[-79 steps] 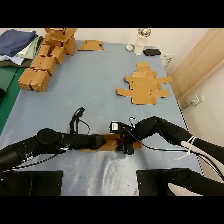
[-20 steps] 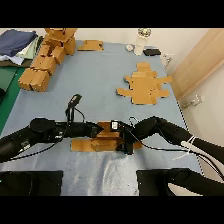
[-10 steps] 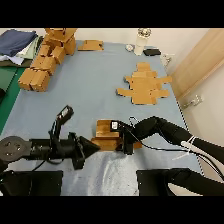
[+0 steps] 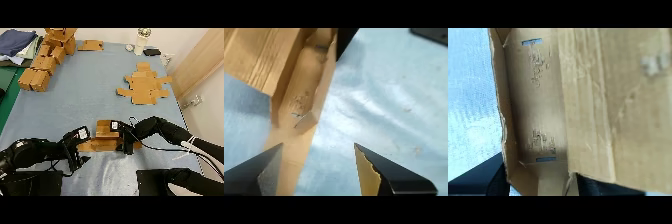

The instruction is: Fold the box.

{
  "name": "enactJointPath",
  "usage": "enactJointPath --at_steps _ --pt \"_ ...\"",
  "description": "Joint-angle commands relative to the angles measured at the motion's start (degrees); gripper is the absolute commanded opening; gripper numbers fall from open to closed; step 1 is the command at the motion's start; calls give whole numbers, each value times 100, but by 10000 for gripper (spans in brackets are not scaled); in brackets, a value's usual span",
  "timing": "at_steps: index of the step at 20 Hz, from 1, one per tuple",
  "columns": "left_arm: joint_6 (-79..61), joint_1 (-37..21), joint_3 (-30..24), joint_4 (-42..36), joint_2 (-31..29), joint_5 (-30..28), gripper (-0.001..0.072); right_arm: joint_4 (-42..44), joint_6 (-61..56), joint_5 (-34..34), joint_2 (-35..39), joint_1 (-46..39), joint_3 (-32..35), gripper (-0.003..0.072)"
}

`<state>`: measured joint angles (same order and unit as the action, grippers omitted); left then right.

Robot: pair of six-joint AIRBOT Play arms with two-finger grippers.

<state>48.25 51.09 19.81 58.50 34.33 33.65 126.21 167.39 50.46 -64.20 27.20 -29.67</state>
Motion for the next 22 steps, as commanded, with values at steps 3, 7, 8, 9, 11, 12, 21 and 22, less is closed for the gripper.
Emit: enactJointPath --at_steps 3,7,8,9,11,12,21,22 --pt "-328 -629 -66 584 640 -264 692 2 0 -2 0 7 2 470" --pt "-970 -1434 -61 472 741 -254 691 2 0 -2 0 7 2 470" --pt "-1252 -1462 -59 258 739 -267 691 2 0 -2 0 7 2 470" --pt "-1657 -1478 -59 -129 745 -284 691 2 0 -2 0 7 2 470" --pt "-2389 -1508 -63 -756 793 -348 691 2 0 -2 0 7 4 470" --pt "-2706 -1589 -66 -962 881 -345 690 2 0 -2 0 7 2 470" --pt "-5541 -1714 -44 -3195 1670 52 690 2 0 -2 0 7 2 470" --pt "-5591 -1716 -42 -3191 1698 2 691 2 0 -2 0 7 2 470"
